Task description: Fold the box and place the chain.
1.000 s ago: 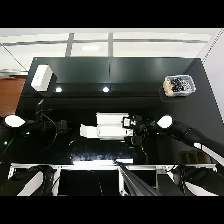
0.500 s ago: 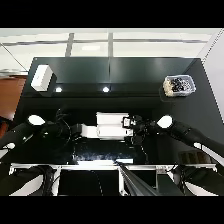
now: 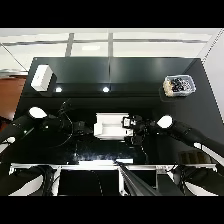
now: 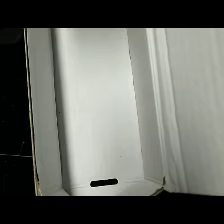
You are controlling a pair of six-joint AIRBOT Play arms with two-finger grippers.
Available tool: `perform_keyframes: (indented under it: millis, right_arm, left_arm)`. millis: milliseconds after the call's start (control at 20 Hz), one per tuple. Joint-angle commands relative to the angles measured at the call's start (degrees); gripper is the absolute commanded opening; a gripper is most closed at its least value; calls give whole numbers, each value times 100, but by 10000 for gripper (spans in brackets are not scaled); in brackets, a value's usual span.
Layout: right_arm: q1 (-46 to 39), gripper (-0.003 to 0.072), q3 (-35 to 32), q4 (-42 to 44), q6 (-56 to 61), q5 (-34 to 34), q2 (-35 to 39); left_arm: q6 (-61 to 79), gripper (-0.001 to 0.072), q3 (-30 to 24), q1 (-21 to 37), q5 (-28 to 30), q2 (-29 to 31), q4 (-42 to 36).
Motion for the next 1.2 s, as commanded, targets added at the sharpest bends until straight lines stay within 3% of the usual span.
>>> perform_keyframes:
  millis: [0, 200, 500, 650, 850, 950, 1150]
  right_arm:
    - [2, 554, 0, 2, 2, 2, 2]
    - [2, 554, 0, 2, 2, 0, 2]
    - [2, 555, 0, 2, 4, 0, 0]
    - [2, 554, 0, 2, 2, 0, 0]
    - [2, 554, 0, 2, 2, 0, 0]
    - [2, 555, 0, 2, 2, 0, 0]
    - [2, 554, 0, 2, 2, 0, 0]
  left_arm:
    - [22, 709, 181, -4, -251, 155, 0]
    - [-24, 708, 201, -256, -208, 291, -70]
    - [-575, 682, 203, -1110, 579, 291, -31]
    - [-1010, 616, 205, -1351, 911, 291, 262]
    - [-1298, 632, 205, -1646, 1412, 291, 409]
    - [-1300, 706, 205, -1711, 1456, 291, 409]
    - [-1563, 700, 208, -1757, 1587, 291, 481]
